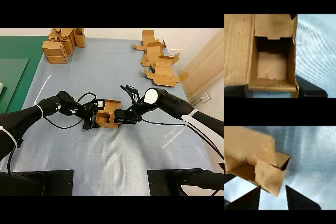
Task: Fold the box.
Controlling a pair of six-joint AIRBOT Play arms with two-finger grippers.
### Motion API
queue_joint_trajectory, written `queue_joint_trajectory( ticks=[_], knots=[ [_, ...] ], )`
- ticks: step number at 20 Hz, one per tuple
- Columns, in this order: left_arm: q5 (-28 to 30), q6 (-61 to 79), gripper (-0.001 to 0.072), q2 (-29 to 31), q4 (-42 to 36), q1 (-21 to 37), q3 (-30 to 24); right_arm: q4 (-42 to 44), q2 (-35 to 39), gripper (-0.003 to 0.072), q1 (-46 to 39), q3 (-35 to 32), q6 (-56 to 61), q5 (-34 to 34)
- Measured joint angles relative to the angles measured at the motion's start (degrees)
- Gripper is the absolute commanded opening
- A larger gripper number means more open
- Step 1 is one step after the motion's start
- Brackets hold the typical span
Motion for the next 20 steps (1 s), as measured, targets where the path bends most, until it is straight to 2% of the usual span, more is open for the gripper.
queue_joint_trajectory(
  ticks=[6, 16, 18, 19, 20],
  knots=[
    [-0.2, 0.1, 0.0104, 0.0, 0.1, 0.0, 0.0, -0.5, -0.2, 0.0478, -0.1, 0.1, 0.4, -3.7],
    [-0.3, 0.2, 0.0104, 0.0, 0.3, 0.0, 0.0, -0.3, -4.2, 0.0471, 0.1, 1.8, -0.6, -5.0],
    [-0.4, 0.2, 0.0104, 0.0, 0.2, 0.0, 0.0, -0.2, -4.5, 0.0439, 0.1, 1.9, -0.4, -4.8],
    [-0.6, 0.2, 0.0104, 0.0, 0.3, 0.0, 0.0, -0.2, -4.6, 0.034, 0.1, 2.0, 0.0, -4.7],
    [-0.9, 0.2, 0.0105, 0.0, 0.3, 0.1, 0.0, -0.2, -4.7, 0.0192, 0.1, 2.0, 0.4, -4.6]
  ],
)
